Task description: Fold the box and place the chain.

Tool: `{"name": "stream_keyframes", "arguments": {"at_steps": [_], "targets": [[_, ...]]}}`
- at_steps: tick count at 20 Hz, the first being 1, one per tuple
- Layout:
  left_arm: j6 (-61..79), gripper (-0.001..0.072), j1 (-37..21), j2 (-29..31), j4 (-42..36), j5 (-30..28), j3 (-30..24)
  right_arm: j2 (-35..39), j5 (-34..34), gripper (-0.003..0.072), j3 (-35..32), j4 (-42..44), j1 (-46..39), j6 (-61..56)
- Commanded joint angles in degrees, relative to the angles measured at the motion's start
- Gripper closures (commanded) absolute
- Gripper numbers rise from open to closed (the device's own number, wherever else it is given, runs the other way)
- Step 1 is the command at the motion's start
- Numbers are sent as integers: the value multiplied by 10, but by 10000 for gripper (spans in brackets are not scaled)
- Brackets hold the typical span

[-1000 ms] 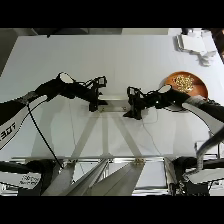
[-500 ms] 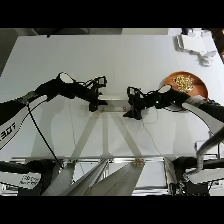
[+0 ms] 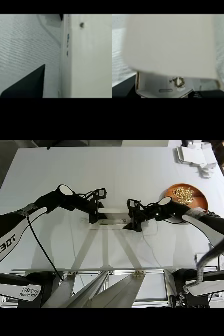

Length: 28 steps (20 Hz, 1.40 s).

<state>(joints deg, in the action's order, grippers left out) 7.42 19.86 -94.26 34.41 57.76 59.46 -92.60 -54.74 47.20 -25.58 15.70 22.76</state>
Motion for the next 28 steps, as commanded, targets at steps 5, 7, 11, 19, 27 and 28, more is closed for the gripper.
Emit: {"name": "stream_keyframes", "arguments": {"at_steps": [5, 7, 11, 19, 27, 28], "targets": [[0, 360, -29, 42, 51, 6, 0, 0, 1, 215, 1, 1, 0, 0], [-18, 360, -46, 71, 121, 19, 0, 0, 1, 215, 1, 1, 0, 0], [-126, 380, -76, 128, 198, 60, 0, 0, 1, 215, 1, 1, 0, 0], [-180, 699, -8, 129, 123, 195, 0, 0, 1, 215, 1, 1, 0, 0], [-225, 701, -14, 123, 33, 32, 0, 0, 1, 215, 1, 1, 0, 0], [-234, 700, -19, 123, 28, 10, 0, 0, 1, 215, 1, 1, 0, 0]]}}
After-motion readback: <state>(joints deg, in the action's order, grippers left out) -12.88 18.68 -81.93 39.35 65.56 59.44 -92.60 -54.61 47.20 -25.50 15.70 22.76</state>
